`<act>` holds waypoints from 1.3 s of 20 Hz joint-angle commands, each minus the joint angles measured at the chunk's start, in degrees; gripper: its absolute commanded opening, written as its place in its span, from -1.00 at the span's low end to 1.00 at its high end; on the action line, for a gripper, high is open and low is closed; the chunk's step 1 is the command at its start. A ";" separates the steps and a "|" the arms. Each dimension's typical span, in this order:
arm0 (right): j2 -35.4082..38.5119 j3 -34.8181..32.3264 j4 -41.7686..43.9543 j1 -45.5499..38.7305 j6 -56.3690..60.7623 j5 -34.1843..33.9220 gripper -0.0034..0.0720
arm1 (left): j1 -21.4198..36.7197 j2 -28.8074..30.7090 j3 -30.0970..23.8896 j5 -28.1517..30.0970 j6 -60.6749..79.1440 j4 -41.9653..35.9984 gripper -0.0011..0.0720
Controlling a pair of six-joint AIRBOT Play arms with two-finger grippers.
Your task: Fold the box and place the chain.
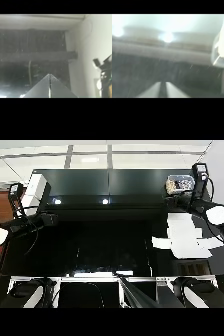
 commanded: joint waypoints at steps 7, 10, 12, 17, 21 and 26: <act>-7.34 2.10 -12.41 -20.90 17.75 -1.36 1.00 | -0.04 -6.03 0.00 -0.55 -0.22 -3.30 0.96; -11.69 6.16 -15.12 -40.98 18.16 13.14 1.00 | -0.04 -6.03 0.00 -0.59 -0.20 -3.30 0.96; -13.05 7.43 -12.59 -51.54 10.47 19.37 1.00 | -0.07 -6.05 0.00 -0.61 -0.20 -3.34 0.96; -22.01 10.10 1.18 -64.41 -16.63 39.74 1.00 | -0.07 -6.27 0.00 -0.61 -0.20 -4.94 0.96; -23.71 10.10 -5.46 -61.44 -22.23 40.19 1.00 | -0.09 -6.49 0.00 -0.63 -0.20 -6.45 0.96; -24.06 10.12 -6.27 -57.75 -24.15 35.28 -0.38 | -0.09 -6.49 0.00 -0.83 -0.22 -6.56 0.96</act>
